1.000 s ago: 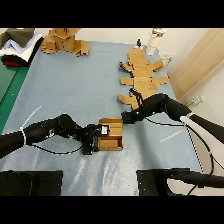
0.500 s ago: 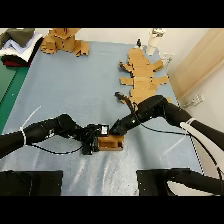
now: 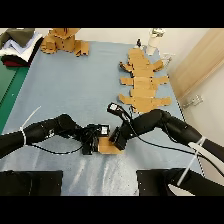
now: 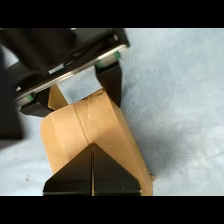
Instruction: Fold the box.
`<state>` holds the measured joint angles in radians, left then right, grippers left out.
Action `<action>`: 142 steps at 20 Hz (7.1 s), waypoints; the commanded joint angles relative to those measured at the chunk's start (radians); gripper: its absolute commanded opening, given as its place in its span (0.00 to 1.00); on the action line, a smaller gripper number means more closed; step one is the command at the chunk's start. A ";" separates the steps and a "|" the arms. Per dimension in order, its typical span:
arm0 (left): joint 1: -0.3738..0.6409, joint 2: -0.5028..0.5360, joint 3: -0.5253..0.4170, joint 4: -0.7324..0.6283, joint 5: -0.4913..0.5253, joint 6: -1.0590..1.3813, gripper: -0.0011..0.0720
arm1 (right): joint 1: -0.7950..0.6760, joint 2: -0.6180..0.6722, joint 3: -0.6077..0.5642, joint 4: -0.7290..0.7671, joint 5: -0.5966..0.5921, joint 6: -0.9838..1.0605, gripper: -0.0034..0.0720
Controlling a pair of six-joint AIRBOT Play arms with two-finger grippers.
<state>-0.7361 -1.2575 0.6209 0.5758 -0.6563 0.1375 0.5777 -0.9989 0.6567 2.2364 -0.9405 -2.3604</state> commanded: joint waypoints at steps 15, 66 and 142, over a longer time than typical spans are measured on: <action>0.000 0.000 0.001 0.000 0.000 0.000 0.41 | 0.309 0.234 -0.135 -0.486 0.261 0.053 0.74; 0.001 0.000 0.001 0.000 0.000 0.000 0.41 | 0.576 0.233 -0.216 -1.048 0.341 0.374 0.79; 0.001 0.000 0.001 0.000 0.000 0.000 0.41 | 0.501 0.341 -0.173 -0.874 0.289 0.451 0.71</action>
<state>-0.7349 -1.2575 0.6209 0.5758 -0.6563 0.1379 1.0801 -0.6292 0.4831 1.3369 -0.6682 -1.8748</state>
